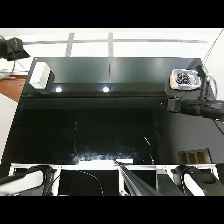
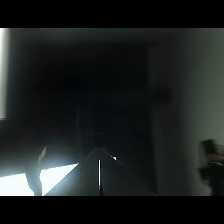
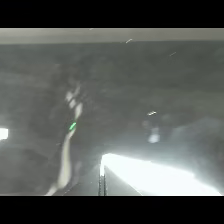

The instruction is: Fold the box and place the chain.

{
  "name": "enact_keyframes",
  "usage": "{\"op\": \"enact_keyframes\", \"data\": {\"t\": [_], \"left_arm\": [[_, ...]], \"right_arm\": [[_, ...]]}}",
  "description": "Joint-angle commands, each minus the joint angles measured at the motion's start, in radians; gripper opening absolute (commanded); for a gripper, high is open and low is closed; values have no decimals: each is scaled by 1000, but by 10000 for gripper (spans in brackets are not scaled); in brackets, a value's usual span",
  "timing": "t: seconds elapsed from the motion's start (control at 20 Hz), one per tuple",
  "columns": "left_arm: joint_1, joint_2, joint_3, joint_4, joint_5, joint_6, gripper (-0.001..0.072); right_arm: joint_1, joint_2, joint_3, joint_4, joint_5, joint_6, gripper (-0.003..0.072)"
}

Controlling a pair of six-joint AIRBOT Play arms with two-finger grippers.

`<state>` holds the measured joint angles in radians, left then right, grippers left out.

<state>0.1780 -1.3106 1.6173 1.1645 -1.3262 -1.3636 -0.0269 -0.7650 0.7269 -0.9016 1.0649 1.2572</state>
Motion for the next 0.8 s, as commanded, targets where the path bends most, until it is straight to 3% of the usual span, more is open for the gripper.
{"op": "enact_keyframes", "data": {"t": [0.0, 0.1, 0.25, 0.35, 0.45, 0.75], "left_arm": [[-158, 375, -501, -16, 345, 29, 27], [-244, 562, -807, 90, 522, 2, 27], [-264, 742, -1045, 100, 563, -11, 27], [-248, 807, -1093, 135, 576, -10, 27], [-217, 828, -1078, 139, 575, -10, 27], [-196, 830, -1071, 83, 511, -13, 29]], "right_arm": [[0, 37, 68, -224, 25, 85, 26], [0, 47, 66, -277, 6, 91, 26], [0, 47, 4, -278, -102, 108, 26], [0, 47, -25, -285, -186, 130, 26], [0, 47, -23, -296, -231, 131, 24], [0, 47, -23, -280, -232, 131, 24]]}}
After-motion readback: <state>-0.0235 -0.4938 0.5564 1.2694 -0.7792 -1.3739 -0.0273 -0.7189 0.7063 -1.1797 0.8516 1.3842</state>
